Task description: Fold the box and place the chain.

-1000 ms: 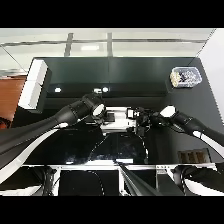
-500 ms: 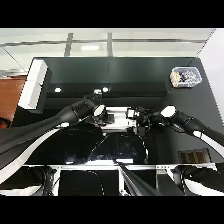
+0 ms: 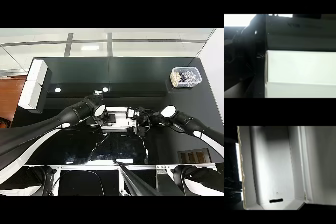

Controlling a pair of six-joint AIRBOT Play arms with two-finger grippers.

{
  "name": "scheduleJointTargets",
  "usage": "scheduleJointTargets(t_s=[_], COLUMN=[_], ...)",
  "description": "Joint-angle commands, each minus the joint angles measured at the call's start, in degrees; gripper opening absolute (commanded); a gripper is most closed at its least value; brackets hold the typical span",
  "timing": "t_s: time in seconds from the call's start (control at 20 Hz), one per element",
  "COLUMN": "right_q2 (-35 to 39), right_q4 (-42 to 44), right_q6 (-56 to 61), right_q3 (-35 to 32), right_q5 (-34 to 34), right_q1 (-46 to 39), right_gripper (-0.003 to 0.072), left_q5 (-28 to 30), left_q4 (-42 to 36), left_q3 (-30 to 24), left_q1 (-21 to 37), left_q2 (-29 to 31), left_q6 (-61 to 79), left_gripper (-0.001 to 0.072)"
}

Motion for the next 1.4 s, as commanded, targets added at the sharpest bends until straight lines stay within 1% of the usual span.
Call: scheduleJointTargets(t_s=[0.0, 0.2, 0.35, 0.4, 0.45, 0.5, 0.55, 0.6, 0.8, 0.85, 0.9, 1.1, 1.35], right_q2=[0.00, 0.00, 0.00, 0.00, 0.00, 0.00, 0.00, 0.00, 0.00, 0.00, 0.04, 2.69, 6.47], right_q4=[-0.02, 0.00, 0.00, 0.00, 0.00, 0.00, 0.00, 0.00, 0.09, 0.24, 0.22, -1.16, -5.53], right_q6=[-0.09, -0.09, -0.09, -0.09, -0.09, -0.09, -0.09, -0.09, -0.04, 0.02, 0.17, 2.14, 2.25], right_q3=[0.00, 0.00, 0.00, 0.00, 0.00, 0.00, 0.00, 0.00, 0.00, 0.00, 0.02, 0.02, 0.02], right_q5=[-0.02, -0.04, -0.04, -0.04, -0.04, -0.04, -0.04, -0.04, -0.07, -0.13, -0.42, 1.51, 2.58], right_q1=[0.04, 0.04, 0.04, 0.04, 0.04, 0.04, 0.04, 0.04, 0.04, 0.02, 0.02, -0.13, -0.13], right_gripper=[0.0138, 0.0138, 0.0138, 0.0139, 0.0138, 0.0138, 0.0138, 0.0139, 0.0148, 0.0402, 0.0675, 0.0680, 0.0679], left_q5=[-0.46, -1.07, -2.71, -3.21, -3.54, -3.45, -3.34, -3.17, -3.19, -3.43, -3.63, -4.68, -3.26], left_q4=[0.63, 0.74, 2.71, 2.82, 2.56, 2.56, 2.56, 2.54, 2.56, 2.54, 2.47, 1.75, 1.46], left_q3=[0.07, 1.09, 2.78, 2.82, 2.82, 2.82, 2.82, 2.82, 2.82, 2.82, 2.82, 2.82, 2.82], left_q1=[0.22, 0.70, 0.94, 1.18, 1.49, 1.51, 1.46, 1.44, 1.46, 1.51, 1.70, 2.47, 2.43], left_q2=[0.04, 0.13, 0.13, 0.13, 0.04, 0.00, 0.00, -0.02, -0.11, -0.11, -0.11, -0.11, -0.11], left_q6=[0.15, 1.40, 1.64, 1.55, 1.53, 1.51, 1.53, 1.66, 1.73, 2.64, 3.87, 6.84, 6.82], left_gripper=[0.0510, 0.0509, 0.0500, 0.0467, 0.0269, 0.0170, 0.0107, 0.0022, 0.0022, 0.0022, 0.0022, 0.0022, 0.0023])
